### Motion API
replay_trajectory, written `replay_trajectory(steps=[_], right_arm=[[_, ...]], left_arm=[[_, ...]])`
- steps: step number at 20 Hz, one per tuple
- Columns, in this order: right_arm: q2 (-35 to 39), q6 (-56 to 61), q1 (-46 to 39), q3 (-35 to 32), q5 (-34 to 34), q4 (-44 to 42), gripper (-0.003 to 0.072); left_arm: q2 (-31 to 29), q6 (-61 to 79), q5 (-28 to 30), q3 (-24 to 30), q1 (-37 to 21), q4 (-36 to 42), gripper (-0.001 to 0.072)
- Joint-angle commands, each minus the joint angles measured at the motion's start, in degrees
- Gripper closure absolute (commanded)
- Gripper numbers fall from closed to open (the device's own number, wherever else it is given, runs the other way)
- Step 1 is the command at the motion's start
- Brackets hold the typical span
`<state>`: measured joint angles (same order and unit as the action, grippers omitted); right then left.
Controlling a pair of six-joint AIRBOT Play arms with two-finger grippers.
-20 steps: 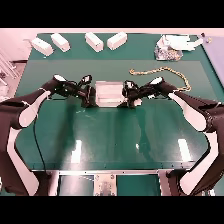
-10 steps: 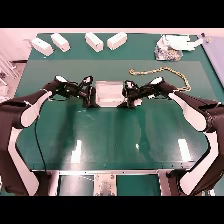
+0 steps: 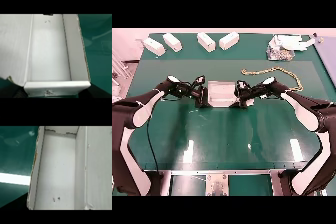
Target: Fold the box and place the chain.
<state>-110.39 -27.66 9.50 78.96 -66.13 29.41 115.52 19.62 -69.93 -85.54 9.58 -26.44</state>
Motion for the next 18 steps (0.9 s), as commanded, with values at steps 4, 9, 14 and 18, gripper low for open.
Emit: replay_trajectory(steps=[4,9,14,18], right_arm=[[0.0,0.0,0.0,0.0,0.0,0.0,0.01],[0.0,0.0,0.0,0.0,0.0,0.0,0.01],[0.0,0.0,0.0,0.0,0.0,0.0,0.01],[0.0,0.0,0.0,0.0,0.0,0.0,0.01]], left_arm=[[0.0,-0.5,-1.5,0.0,0.5,-1.1,0.0176],[0.0,-0.6,-1.5,0.0,0.5,-1.1,0.0176],[0.0,-0.5,-1.0,0.0,0.5,-0.7,0.0175],[0.0,-0.5,-1.0,0.0,0.5,-0.7,0.0175]])
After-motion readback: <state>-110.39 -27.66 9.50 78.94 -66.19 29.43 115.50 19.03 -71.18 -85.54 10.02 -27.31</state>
